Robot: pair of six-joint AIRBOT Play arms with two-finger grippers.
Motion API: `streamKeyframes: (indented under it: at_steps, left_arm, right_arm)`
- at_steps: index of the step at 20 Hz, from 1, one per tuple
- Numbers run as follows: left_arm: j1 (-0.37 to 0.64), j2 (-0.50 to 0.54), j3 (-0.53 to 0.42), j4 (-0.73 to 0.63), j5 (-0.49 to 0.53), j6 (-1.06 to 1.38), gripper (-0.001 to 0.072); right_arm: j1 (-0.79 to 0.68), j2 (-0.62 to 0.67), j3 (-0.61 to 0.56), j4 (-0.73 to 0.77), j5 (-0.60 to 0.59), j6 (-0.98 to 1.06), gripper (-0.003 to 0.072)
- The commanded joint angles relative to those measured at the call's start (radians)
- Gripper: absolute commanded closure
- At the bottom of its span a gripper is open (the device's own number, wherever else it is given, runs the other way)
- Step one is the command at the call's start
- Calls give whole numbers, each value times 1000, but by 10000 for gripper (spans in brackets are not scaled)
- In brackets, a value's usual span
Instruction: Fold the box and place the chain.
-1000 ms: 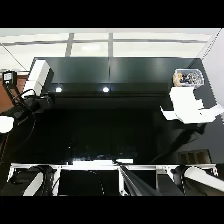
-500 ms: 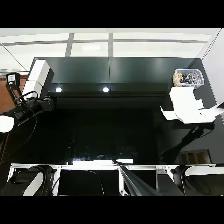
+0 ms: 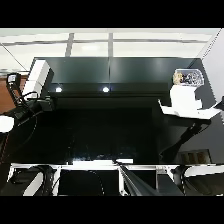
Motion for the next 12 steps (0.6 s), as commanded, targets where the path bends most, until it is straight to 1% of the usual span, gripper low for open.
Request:
streamKeyframes:
  at_steps: [1,2,4,6,9,11,12]
  left_arm:
    - [0,0,0,0,-2,0,0]
    - [0,0,0,-2,-2,0,0]
    - [0,0,0,-2,-20,3,3]
    - [0,0,0,-3,-76,31,4]
    - [-3,0,0,-8,-153,31,4]
    - [-35,0,0,-10,-159,31,4]
    - [-59,-1,0,-11,-142,31,4]
  right_arm:
    - [14,27,0,26,97,12,676]
    - [19,53,-3,68,106,25,676]
    - [39,144,-49,172,89,22,676]
    - [75,276,-168,285,45,-19,676]
    - [171,521,-435,443,-120,-113,676]
    - [261,681,-638,596,-281,-162,676]
    - [315,745,-732,673,-355,-179,676]
